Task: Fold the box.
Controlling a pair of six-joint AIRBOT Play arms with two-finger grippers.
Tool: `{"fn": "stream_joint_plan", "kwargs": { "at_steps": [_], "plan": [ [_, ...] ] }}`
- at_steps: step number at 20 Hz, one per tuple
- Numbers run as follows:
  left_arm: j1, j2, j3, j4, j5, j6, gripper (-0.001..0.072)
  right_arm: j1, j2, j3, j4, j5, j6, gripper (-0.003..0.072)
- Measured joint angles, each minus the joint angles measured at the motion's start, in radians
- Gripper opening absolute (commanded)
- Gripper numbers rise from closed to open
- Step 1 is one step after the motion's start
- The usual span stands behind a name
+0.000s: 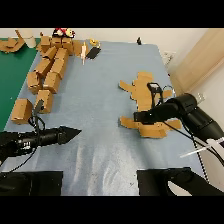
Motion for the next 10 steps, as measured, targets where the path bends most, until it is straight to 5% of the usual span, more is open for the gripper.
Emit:
{"fn": "stream_joint_plan", "kwargs": {
  "at_steps": [4, 5, 6, 7, 10],
  "plan": [
    [0.0, 0.0, 0.0, -0.008, 0.049, 0.0, 0.0011, -0.202, -0.032, 0.053, -0.03, -0.04, -0.041, 0.0006],
    [0.0, 0.0, 0.0, -0.01, 0.069, 0.0, 0.0012, -0.263, -0.043, 0.061, -0.035, -0.045, -0.063, 0.0135],
    [0.0, 0.0, 0.0, -0.011, 0.092, 0.0, 0.0012, -0.319, -0.053, 0.066, -0.038, -0.055, -0.084, 0.0352],
    [0.0, 0.0, 0.0, -0.013, 0.111, 0.0, 0.0012, -0.375, -0.066, 0.07, -0.038, -0.063, -0.107, 0.0464],
    [0.0, 0.0, 0.0, -0.019, 0.148, 0.0, 0.0012, -0.541, -0.114, 0.076, -0.042, -0.08, -0.185, 0.0503]
  ]
}}
